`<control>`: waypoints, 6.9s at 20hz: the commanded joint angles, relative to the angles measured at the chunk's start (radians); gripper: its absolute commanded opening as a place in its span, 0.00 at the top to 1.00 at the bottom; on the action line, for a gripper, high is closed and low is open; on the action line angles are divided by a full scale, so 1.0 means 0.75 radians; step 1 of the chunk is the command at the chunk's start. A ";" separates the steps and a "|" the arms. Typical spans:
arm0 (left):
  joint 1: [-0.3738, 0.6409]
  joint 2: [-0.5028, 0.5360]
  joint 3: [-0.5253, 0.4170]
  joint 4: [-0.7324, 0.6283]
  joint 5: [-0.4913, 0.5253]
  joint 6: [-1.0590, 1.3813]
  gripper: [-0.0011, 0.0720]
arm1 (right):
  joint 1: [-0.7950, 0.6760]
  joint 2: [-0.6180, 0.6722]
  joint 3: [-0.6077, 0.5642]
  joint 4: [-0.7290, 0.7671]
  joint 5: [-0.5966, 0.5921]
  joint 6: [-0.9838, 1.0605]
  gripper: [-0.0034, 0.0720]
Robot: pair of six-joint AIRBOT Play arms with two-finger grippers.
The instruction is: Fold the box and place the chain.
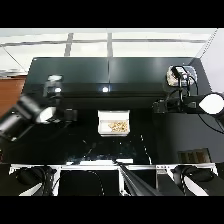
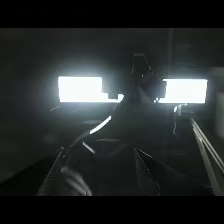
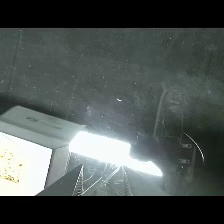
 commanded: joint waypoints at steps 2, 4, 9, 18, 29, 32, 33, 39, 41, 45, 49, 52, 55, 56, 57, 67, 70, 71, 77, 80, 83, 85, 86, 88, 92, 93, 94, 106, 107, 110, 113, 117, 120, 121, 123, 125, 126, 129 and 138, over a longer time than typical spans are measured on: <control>0.482 0.135 -0.398 -0.796 0.349 0.585 0.29 | 0.000 0.000 -0.006 -0.001 -0.009 0.011 0.57; 0.600 0.108 -0.534 -1.315 0.507 1.339 0.29 | 0.000 0.000 -0.015 -0.001 -0.016 0.030 0.57; 0.572 0.008 -0.604 -1.780 0.517 2.703 0.01 | 0.000 0.000 -0.023 -0.002 -0.022 0.062 0.57; 0.362 -0.211 -0.507 -1.552 0.666 3.238 0.01 | 0.000 0.000 -0.094 0.000 -0.067 0.159 0.57; 0.281 -0.502 -0.275 -1.505 0.585 3.276 0.01 | 0.000 0.000 -0.097 -0.001 -0.077 0.164 0.57; 0.269 -0.503 -0.275 -1.582 0.635 3.276 0.01 | 0.000 0.000 -0.097 -0.001 -0.078 0.165 0.57; 0.269 -0.506 -0.275 -1.606 0.637 3.276 0.01 | 0.000 0.000 -0.097 -0.001 -0.078 0.164 0.57; 0.239 -0.538 -0.275 -1.617 0.643 3.282 0.05 | 0.000 0.000 -0.097 -0.001 -0.080 0.164 0.57; 0.234 -0.538 -0.275 -1.615 0.641 3.287 0.34 | 0.000 0.000 -0.097 -0.001 -0.086 0.164 0.57; 0.234 -0.538 -0.275 -1.615 0.641 3.301 0.45 | 0.055 -0.001 -0.097 0.004 -0.283 0.144 0.00; 0.234 -0.538 -0.275 -1.616 0.641 3.300 0.45 | 0.203 -0.128 -0.053 0.114 -0.567 0.168 0.00; 0.234 -0.538 -0.275 -1.616 0.641 3.300 0.45 | 0.277 -0.338 0.026 0.180 -0.537 0.082 0.00; 0.234 -0.538 -0.275 -1.616 0.637 3.300 0.44 | 0.368 -0.364 0.039 0.178 -0.489 -0.326 0.00; 0.234 -0.538 -0.275 -1.615 0.634 3.300 0.44 | 0.385 -0.349 0.048 0.177 -0.429 -0.527 0.00; 0.234 -0.538 -0.275 -1.615 0.634 3.300 0.44 | 0.392 -0.330 0.063 0.166 -0.361 -0.716 0.00; 0.234 -0.538 -0.275 -1.615 0.634 3.300 0.44 | 0.370 -0.260 0.027 0.423 -0.086 -1.422 0.00; 0.234 -0.538 -0.275 -1.615 0.634 3.300 0.44 | 0.357 -0.294 0.003 0.533 -0.059 -1.589 0.00; 0.234 -0.538 -0.275 -1.615 0.634 3.300 0.44 | 0.357 -0.311 0.003 0.566 -0.054 -1.630 0.00; 0.234 -0.538 -0.275 -1.615 0.634 3.300 0.44 | 0.358 -0.382 0.003 0.612 -0.052 -1.685 0.00; 0.234 -0.538 -0.275 -1.615 0.634 3.300 0.44 | 0.357 -0.388 0.003 0.611 -0.048 -1.683 0.46; 0.234 -0.538 -0.275 -1.615 0.634 3.300 0.44 | 0.358 -0.387 0.003 0.612 -0.047 -1.682 0.70; 0.234 -0.538 -0.275 -1.615 0.634 3.300 0.44 | 0.359 -0.388 0.003 0.613 -0.033 -1.675 0.70; 0.234 -0.538 -0.275 -1.615 0.635 3.300 0.44 | 0.359 -0.388 0.003 0.613 -0.019 -1.673 0.70; 0.234 -0.538 -0.275 -1.615 0.635 3.300 0.44 | 0.359 -0.388 0.003 0.613 -0.020 -1.667 0.70; 0.234 -0.538 -0.275 -1.615 0.635 3.301 0.44 | 0.359 -0.396 0.003 0.612 -0.019 -1.667 0.70; 0.234 -0.538 -0.275 -1.615 0.635 3.301 0.44 | 0.359 -0.399 0.003 0.612 -0.018 -1.667 0.70; 0.234 -0.538 -0.275 -1.615 0.635 3.300 0.44 | 0.359 -0.400 0.003 0.612 -0.017 -1.667 0.70; 0.234 -0.538 -0.275 -1.615 0.635 3.301 0.44 | 0.358 -0.414 -0.004 0.605 0.032 -1.665 0.67; 0.234 -0.538 -0.275 -1.615 0.635 3.300 0.44 | 0.359 -0.415 -0.009 0.602 0.033 -1.656 0.67; 0.234 -0.538 -0.275 -1.615 0.635 3.301 0.44 | 0.359 -0.415 -0.023 0.595 0.031 -1.645 0.58; 0.234 -0.538 -0.275 -1.615 0.635 3.301 0.44 | 0.358 -0.414 -0.026 0.547 0.034 -1.580 0.53; 0.234 -0.538 -0.275 -1.615 0.635 3.301 0.44 | 0.348 -0.354 0.004 0.548 0.070 -1.303 0.53; 0.234 -0.538 -0.275 -1.615 0.635 3.301 0.44 | 0.309 -0.303 0.034 0.617 0.071 -0.883 0.54; 0.234 -0.538 -0.275 -1.615 0.635 3.301 0.44 | 0.306 -0.304 0.032 0.655 0.077 -0.754 0.62; 0.234 -0.538 -0.275 -1.615 0.635 3.301 0.44 | 0.323 -0.308 0.016 0.681 0.070 -0.596 0.94; 0.234 -0.538 -0.275 -1.615 0.635 3.300 0.43 | 0.338 -0.330 -0.009 0.760 0.058 -0.545 0.93; 0.234 -0.538 -0.275 -1.615 0.635 3.301 0.44 | 0.343 -0.355 -0.015 0.809 0.056 -0.539 0.94; 0.234 -0.538 -0.275 -1.615 0.635 3.300 0.44 | 0.361 -0.443 -0.016 0.866 0.028 -0.533 0.93; 0.234 -0.538 -0.275 -1.615 0.635 3.300 0.44 | 0.361 -0.587 -0.016 0.760 -0.001 -0.514 0.94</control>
